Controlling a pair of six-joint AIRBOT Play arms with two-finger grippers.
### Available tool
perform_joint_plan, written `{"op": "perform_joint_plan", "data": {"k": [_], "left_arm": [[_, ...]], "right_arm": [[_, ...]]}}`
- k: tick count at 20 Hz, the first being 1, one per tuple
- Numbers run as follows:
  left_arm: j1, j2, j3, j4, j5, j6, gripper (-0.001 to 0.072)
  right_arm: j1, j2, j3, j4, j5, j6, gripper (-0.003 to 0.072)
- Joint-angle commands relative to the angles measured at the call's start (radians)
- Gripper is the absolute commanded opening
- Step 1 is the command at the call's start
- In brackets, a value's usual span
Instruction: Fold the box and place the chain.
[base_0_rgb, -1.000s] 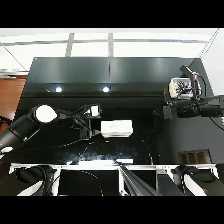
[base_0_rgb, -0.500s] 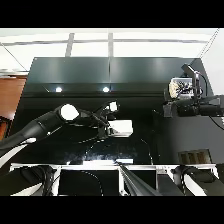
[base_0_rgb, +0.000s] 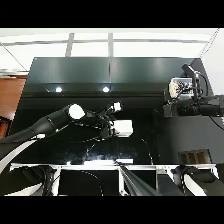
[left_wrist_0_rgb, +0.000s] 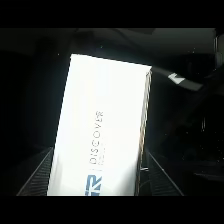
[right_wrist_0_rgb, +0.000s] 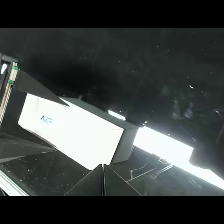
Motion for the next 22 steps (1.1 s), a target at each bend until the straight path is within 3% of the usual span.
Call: {"op": "perform_joint_plan", "data": {"k": [1, 3, 8, 14, 15, 16, 17, 19, 22], "left_arm": [[-0.002, -0.006, 0.001, 0.0, 0.001, -0.002, 0.0714], [-0.006, -0.006, 0.001, 0.009, 0.0, -0.002, 0.0714], [-0.081, -0.02, 0.001, 0.2, 0.065, -0.01, 0.0715], [-0.089, -0.087, 0.001, 0.201, 0.09, -0.077, 0.0704], [-0.089, -0.085, 0.001, 0.201, 0.088, -0.085, 0.0584], [-0.088, -0.08, 0.001, 0.202, 0.084, -0.104, 0.0361], [-0.086, -0.074, 0.002, 0.202, 0.073, -0.106, 0.0328], [-0.068, -0.061, 0.015, 0.203, 0.032, -0.182, 0.0328], [0.043, -0.032, 0.029, 0.211, -0.071, -0.287, 0.0328]], "right_arm": [[0.0, 0.0, 0.0, -0.008, -0.004, 0.0, 0.0009], [0.0, 0.0, 0.0, -0.008, -0.004, 0.001, 0.0009], [0.0, 0.0, 0.0, -0.008, -0.013, 0.001, 0.0009], [0.0, 0.0, 0.0, -0.008, -0.026, 0.002, 0.0009], [0.0, 0.0, 0.0, -0.008, -0.027, 0.002, 0.0009], [0.0, 0.0, 0.0, -0.008, -0.028, 0.002, 0.0009], [0.0, 0.0, 0.0, -0.008, -0.031, 0.002, 0.0009], [0.0, 0.0, 0.0, -0.008, -0.034, 0.002, 0.0009], [0.0, 0.0, 0.0, -0.008, -0.034, 0.002, 0.0009]]}}
